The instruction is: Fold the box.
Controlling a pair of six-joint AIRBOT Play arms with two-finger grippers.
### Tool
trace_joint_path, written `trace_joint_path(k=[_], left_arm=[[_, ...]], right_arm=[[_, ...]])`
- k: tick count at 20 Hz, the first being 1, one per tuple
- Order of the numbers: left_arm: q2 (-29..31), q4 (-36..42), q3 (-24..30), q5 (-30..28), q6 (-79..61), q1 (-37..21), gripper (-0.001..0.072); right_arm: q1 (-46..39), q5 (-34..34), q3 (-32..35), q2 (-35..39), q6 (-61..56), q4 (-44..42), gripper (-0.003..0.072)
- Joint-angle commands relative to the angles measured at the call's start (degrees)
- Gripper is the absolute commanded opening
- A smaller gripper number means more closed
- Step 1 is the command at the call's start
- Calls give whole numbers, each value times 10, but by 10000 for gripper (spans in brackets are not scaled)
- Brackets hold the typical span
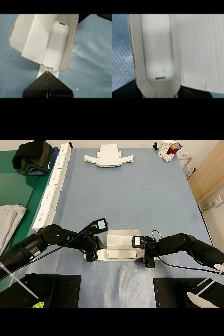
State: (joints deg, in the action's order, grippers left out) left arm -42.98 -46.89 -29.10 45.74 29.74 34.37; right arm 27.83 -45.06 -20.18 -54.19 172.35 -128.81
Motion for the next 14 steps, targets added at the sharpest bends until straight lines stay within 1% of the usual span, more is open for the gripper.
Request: trace_joint_path(k=[1,2,4,5,6,8,10,12,14], left_arm=[[81,-49,-9,29,207,-49,14],[89,-81,-9,37,289,-72,13],[85,-156,-7,73,454,-124,14],[77,-183,-3,102,516,-155,14],[68,-189,4,125,549,-186,14],[46,-181,26,150,580,-232,14],[24,-145,54,153,581,-246,14],[1,-89,82,138,558,-236,13],[-22,-45,107,95,555,-212,13]], right_arm=[[0,0,0,0,0,0,478],[0,0,0,0,0,0,478],[0,0,0,0,0,0,478],[0,0,0,0,0,0,478],[0,0,0,0,0,0,478],[0,0,0,0,0,0,478],[0,0,0,0,0,0,478],[0,0,0,0,0,0,478],[0,0,0,0,0,0,478]])
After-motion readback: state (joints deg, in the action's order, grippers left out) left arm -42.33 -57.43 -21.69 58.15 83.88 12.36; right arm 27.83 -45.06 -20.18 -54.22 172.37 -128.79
